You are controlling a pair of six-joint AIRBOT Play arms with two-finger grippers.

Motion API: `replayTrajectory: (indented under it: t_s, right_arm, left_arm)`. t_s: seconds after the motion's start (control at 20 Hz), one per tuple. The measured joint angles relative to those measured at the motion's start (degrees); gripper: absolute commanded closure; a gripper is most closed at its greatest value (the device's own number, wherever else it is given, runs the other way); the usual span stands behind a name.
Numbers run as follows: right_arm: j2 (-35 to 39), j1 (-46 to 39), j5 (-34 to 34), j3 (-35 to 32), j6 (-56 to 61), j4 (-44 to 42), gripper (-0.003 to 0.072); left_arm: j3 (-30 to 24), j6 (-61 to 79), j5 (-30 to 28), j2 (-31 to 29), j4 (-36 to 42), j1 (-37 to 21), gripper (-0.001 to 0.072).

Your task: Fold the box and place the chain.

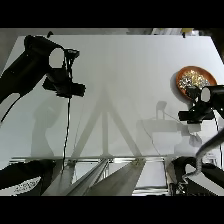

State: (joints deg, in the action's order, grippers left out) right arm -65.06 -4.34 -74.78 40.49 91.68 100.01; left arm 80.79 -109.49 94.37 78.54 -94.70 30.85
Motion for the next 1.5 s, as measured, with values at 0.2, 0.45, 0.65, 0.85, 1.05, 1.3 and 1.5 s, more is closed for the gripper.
replayTrajectory:
  t_s: [0.2, 0.45, 0.65, 0.85, 1.05, 1.3, 1.5]
  right_arm:
    - [0.0, 0.0, 0.0, 0.0, 0.0, 0.0, 0.0669]
    - [0.0, 0.0, 0.9, 0.0, 0.0, 0.0, 0.0669]
    - [0.0, 0.0, 1.7, 0.0, 0.0, 0.0, 0.0669]
    - [0.0, 0.0, 2.1, 0.0, -0.1, 0.0, 0.0669]
    - [0.0, 0.0, 3.9, 1.0, -1.7, -0.2, 0.067]
    - [0.0, -0.2, 0.7, 8.2, -4.6, 6.4, 0.0658]
    - [0.0, -4.4, -1.4, 11.4, -5.8, 15.6, 0.0201]
  left_arm:
    - [0.0, 0.0, 0.0, 0.0, 0.0, 0.0, 0.0701]
    - [0.0, 0.0, 0.0, 0.0, 0.0, 0.0, 0.0701]
    - [0.0, 0.0, 0.0, 0.0, 0.0, 0.0, 0.0701]
    - [0.0, 0.0, 0.0, 0.0, 0.0, 0.0, 0.0701]
    - [0.0, 0.0, 0.0, 0.0, 0.0, 0.0, 0.0701]
    - [0.0, 0.0, 0.0, 0.0, 0.0, 0.0, 0.0701]
    - [0.0, 0.0, 0.0, 0.0, 0.0, 0.0, 0.0701]
